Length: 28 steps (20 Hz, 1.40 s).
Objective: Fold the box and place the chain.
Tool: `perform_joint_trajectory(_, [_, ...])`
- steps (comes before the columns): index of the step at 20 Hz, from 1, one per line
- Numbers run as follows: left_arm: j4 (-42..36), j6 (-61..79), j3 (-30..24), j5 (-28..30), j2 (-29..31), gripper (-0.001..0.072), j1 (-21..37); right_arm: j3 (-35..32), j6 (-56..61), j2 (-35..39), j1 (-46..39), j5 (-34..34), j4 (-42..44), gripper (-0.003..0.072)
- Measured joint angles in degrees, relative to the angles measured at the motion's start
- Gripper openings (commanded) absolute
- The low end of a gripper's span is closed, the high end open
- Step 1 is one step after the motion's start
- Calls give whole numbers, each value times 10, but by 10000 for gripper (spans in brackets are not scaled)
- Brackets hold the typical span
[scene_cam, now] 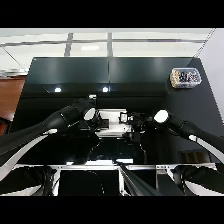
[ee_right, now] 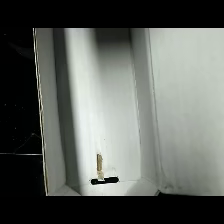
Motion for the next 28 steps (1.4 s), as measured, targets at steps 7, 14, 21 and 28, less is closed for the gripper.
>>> perform_joint_trajectory(7, [-1,-1,0,-4,0,25,0,0,-1,0,0,0,0,441])
perform_joint_trajectory(14, [-1,-1,0,-9,0,25,0,0,-1,0,0,1,0,444])
perform_joint_trajectory(21, [0,0,0,-7,0,26,0,0,0,0,0,1,1,444])
perform_joint_trajectory(28, [0,0,0,-3,0,25,0,0,0,0,0,0,0,669])
